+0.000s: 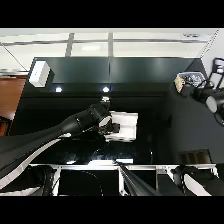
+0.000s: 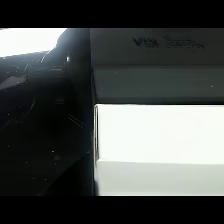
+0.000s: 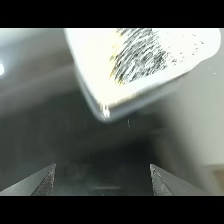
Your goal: Fold the box and place the chain.
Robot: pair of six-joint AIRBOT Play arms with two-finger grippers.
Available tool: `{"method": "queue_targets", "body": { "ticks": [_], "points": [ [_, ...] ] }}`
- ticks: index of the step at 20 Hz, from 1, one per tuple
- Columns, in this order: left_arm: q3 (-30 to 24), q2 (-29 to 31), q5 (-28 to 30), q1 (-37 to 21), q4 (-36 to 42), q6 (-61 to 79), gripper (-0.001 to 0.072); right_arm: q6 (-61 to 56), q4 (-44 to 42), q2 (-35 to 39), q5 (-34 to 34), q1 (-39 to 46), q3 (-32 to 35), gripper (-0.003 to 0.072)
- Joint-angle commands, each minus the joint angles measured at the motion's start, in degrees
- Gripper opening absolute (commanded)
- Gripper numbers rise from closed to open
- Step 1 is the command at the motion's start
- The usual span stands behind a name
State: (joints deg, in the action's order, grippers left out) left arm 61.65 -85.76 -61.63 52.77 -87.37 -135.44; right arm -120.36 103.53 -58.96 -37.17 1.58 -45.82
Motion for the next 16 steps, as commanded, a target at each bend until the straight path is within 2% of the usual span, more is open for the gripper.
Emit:
{"method": "queue_targets", "body": {
  "ticks": [1,2,5,8,12,16],
  "points": [
    [0.0,-0.02,0.07,-0.04,-0.02,0.0,0.0025,27.17,-27.45,-14.14,3.23,12.85,-9.86,0.072],
    [0.0,-0.02,0.09,-0.02,-0.02,0.0,0.0025,31.43,-29.62,-19.58,-2.47,14.1,-15.91,0.072],
    [0.0,-0.02,-0.13,-0.02,0.0,0.0,0.0025,31.36,-29.55,-33.92,-16.72,15.87,-33.27,0.072],
    [0.0,-0.02,-0.13,-0.02,0.0,0.0,0.0025,29.97,-29.33,-41.24,-18.97,16.26,-44.06,0.072],
    [0.0,-0.02,-0.13,-0.02,0.0,0.0,0.0024,22.29,-28.13,-45.55,-19.43,18.18,-51.52,0.072],
    [0.0,-0.02,-0.11,-0.02,-0.02,0.0,0.0024,21.81,-26.34,-47.74,-20.52,18.43,-52.06,0.072]
  ]
}}
